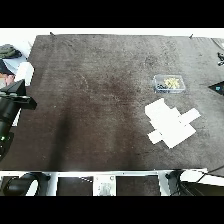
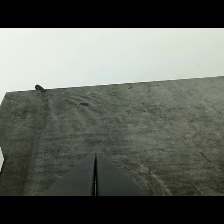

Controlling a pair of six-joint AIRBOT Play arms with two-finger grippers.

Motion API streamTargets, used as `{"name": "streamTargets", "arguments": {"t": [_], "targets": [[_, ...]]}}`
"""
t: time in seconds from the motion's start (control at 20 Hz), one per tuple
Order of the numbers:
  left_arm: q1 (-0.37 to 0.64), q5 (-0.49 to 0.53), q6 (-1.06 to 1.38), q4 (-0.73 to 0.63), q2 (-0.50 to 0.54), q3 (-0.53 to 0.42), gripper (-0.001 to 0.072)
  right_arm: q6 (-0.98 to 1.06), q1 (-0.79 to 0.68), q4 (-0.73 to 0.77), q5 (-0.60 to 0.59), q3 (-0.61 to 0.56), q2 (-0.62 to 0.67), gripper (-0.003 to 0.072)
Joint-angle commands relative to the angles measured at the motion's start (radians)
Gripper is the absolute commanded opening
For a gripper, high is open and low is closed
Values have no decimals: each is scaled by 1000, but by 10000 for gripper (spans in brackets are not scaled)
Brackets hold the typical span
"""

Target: Fold the box and place the chain.

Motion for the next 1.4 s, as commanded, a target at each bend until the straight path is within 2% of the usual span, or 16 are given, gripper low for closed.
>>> {"name": "streamTargets", "arguments": {"t": [0.0,0.15,0.2,0.45,0.8,1.35], "targets": [[-1,0,0,0,1,0,12,3,24,-169,174,129,-167,356],[-1,0,0,0,1,0,12,3,51,-379,210,239,-264,356],[-1,0,0,0,1,0,12,-3,53,-403,208,267,-286,357],[-1,0,0,0,1,0,12,-55,54,-360,210,385,-406,357],[-1,0,0,0,1,0,12,-71,60,-354,285,389,-505,356],[-1,0,0,0,1,0,12,-164,78,-402,335,381,-542,354]]}}
